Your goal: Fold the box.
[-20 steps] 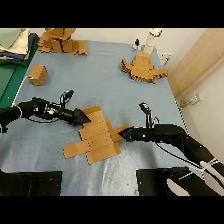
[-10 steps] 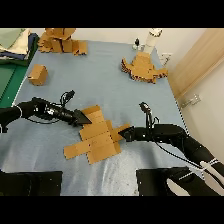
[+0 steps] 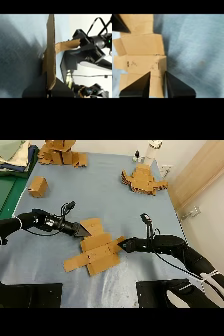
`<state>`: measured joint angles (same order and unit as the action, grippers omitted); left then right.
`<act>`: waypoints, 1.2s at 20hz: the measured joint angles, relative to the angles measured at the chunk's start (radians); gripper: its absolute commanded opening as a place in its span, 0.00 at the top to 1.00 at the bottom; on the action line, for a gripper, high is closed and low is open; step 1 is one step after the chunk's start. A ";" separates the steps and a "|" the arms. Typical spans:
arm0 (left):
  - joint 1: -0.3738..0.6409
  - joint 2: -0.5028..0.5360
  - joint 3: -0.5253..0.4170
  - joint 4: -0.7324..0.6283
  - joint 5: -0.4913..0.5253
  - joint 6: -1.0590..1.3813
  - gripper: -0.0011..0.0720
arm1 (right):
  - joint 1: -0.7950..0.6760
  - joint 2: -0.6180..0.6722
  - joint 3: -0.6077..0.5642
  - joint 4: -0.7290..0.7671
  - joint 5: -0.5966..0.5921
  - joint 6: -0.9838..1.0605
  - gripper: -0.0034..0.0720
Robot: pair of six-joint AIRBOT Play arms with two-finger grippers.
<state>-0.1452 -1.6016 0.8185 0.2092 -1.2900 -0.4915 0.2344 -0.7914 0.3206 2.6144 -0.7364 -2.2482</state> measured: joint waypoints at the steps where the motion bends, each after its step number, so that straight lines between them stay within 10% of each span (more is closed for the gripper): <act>1: -0.004 0.010 0.006 0.001 -0.005 0.024 0.97 | -0.011 0.000 0.018 -0.048 0.000 0.047 0.78; 4: -0.046 0.061 0.016 0.023 0.014 0.087 0.97 | -0.034 0.000 0.108 -0.311 -0.036 0.292 0.95; 14: -0.256 0.216 0.022 0.180 0.251 0.216 0.97 | -0.017 -0.059 0.238 -0.790 -0.204 0.841 0.93; 16: -0.259 0.238 0.022 0.211 0.277 0.228 0.97 | -0.004 -0.076 0.240 -0.817 -0.196 0.868 0.40; 17: -0.259 0.246 0.021 0.231 0.286 0.229 0.97 | -0.003 -0.081 0.240 -0.828 -0.188 0.877 0.31; 24: -0.265 0.266 0.022 0.253 0.330 0.235 0.97 | 0.019 -0.091 0.244 -0.676 -0.150 0.877 0.31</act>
<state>-0.4099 -1.3357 0.8406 0.4625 -0.9600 -0.2569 0.2539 -0.8822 0.5644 1.9381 -0.8864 -1.3716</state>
